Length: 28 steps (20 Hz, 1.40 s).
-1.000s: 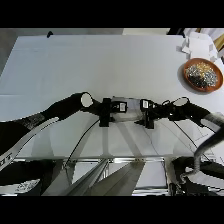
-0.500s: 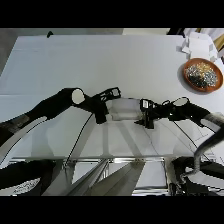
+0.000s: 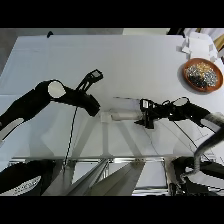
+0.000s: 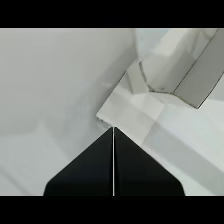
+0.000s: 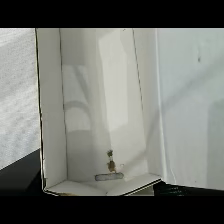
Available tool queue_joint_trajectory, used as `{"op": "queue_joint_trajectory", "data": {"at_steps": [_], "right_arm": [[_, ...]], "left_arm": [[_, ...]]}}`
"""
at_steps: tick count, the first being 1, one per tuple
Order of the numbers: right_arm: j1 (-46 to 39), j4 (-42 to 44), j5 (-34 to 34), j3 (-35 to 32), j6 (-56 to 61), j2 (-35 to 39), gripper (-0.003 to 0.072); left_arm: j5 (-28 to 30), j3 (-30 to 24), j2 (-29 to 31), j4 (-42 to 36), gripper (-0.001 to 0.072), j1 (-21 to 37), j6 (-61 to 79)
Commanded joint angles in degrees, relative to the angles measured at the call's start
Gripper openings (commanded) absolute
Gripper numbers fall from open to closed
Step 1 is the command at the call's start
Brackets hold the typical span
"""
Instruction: Fold the box and place the chain.
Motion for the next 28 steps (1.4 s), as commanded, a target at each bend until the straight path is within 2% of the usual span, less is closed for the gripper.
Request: {"op": "queue_joint_trajectory", "data": {"at_steps": [1, 4, 9, 16, 21, 22, 26, 28], "right_arm": [[-0.02, 0.00, 0.02, 0.02, -0.02, 0.02, 0.0340], [-0.02, 0.00, 0.00, 0.02, -0.02, 0.04, 0.0340], [-0.02, 0.00, 0.02, 0.02, -0.02, 0.02, 0.0340], [-0.02, 0.02, 0.02, 0.02, -0.02, 0.04, 0.0340], [-0.02, 0.00, 0.02, 0.02, -0.02, 0.04, 0.0340], [-0.02, 0.00, 0.00, 0.02, -0.02, 0.04, 0.0340], [-0.02, 0.02, 0.02, 0.02, -0.02, 0.04, 0.0340], [-0.02, 0.02, 0.02, 0.02, -0.02, 0.04, 0.0340]], "left_arm": [[1.16, -5.09, 0.24, -1.57, 0.0004, 2.58, -7.08], [3.02, -9.44, -2.14, -5.51, 0.0005, 3.04, -9.35], [5.31, -9.68, -7.10, -12.46, 0.0005, 0.52, -9.38], [5.75, -9.66, -7.65, -13.86, 0.0006, 0.48, -9.33], [4.96, -8.55, -7.37, -19.45, 0.0014, 0.42, -5.01], [5.01, -8.22, -7.06, -19.58, 0.0023, 0.20, -4.74], [4.70, -7.17, -6.05, -19.87, 0.0162, 0.02, -4.42], [4.94, -6.91, -6.05, -20.74, 0.0161, -0.63, -4.37]]}}
